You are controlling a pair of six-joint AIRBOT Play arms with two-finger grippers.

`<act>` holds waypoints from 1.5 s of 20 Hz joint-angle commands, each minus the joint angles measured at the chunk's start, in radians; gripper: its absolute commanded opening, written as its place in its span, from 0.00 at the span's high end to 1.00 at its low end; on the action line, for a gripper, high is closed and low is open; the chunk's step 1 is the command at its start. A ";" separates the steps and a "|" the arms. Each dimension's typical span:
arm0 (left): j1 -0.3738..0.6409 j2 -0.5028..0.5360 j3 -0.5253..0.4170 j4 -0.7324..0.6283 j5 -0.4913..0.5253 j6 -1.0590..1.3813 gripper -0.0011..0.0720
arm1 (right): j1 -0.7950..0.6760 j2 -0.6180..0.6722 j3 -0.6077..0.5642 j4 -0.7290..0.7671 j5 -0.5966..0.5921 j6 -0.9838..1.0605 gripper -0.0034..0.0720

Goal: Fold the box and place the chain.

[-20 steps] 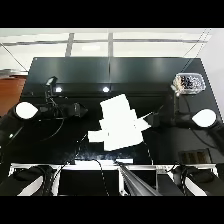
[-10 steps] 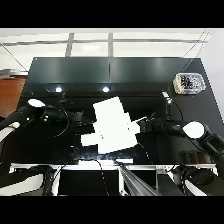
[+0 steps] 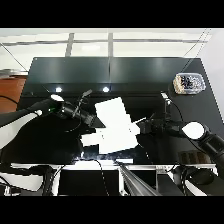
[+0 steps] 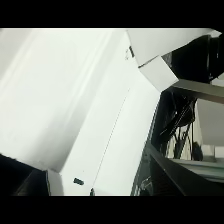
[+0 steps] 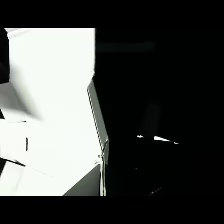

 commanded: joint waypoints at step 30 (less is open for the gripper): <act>-0.014 -0.026 0.063 0.047 -0.010 0.196 0.94 | -0.001 0.001 0.003 -0.019 0.032 -0.008 0.44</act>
